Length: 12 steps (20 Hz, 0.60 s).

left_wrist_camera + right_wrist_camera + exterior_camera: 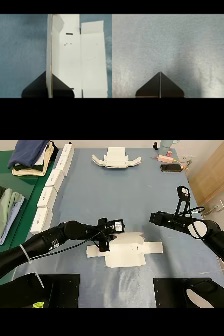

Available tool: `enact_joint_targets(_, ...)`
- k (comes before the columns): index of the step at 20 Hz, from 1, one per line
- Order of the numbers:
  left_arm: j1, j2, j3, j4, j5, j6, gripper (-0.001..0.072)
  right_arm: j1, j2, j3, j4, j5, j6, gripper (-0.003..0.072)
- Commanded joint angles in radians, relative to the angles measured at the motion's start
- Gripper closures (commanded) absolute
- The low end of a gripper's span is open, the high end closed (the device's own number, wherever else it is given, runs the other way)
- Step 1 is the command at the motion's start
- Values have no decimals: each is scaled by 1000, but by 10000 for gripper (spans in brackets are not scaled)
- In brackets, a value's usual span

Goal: Fold the box.

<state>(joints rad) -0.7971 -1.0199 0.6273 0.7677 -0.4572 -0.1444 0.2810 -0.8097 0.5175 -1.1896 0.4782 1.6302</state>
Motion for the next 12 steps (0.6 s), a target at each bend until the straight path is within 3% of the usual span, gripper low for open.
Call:
enact_joint_targets(1,-1,39,-2,44,37,-13,700,1,1,1,0,-4,0,683)
enact_joint_targets(6,-36,30,-60,41,169,-10,701,1,1,1,1,-4,0,683)
enact_joint_targets(12,-89,30,-92,41,170,-10,701,1,1,1,1,-4,0,683)
